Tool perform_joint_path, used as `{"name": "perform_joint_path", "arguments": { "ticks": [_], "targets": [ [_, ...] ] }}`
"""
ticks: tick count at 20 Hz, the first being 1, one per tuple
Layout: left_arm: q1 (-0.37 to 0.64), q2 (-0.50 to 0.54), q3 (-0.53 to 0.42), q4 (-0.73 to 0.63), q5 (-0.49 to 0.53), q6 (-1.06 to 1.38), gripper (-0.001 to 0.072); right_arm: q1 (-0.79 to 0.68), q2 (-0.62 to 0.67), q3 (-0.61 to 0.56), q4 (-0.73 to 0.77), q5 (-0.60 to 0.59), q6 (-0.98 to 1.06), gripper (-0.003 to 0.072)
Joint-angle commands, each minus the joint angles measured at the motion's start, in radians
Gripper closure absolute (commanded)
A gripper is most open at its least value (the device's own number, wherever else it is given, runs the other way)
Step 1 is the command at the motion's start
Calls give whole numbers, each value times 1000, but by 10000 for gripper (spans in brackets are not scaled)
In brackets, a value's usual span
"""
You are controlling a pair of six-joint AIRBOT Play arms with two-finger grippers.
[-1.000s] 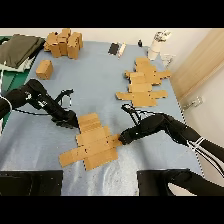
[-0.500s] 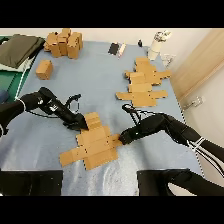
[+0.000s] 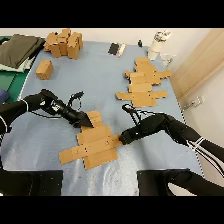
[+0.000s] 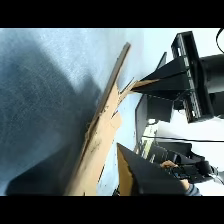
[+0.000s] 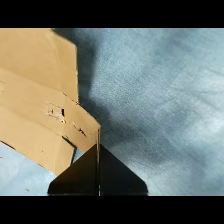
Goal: Fold the box.
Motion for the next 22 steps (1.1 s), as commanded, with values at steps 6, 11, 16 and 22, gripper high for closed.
{"name": "perform_joint_path", "arguments": {
  "ticks": [6,11,16,22],
  "targets": [
    [-7,-1,0,-13,-41,135,699,0,0,0,-1,2,0,616],
    [-47,34,33,-22,27,312,701,-38,0,127,-262,-47,206,246],
    [-209,189,35,-16,323,577,701,-103,2,306,-375,-126,426,567],
    [-336,331,-46,-35,492,890,701,-103,6,317,-397,-111,529,682]
  ]
}}
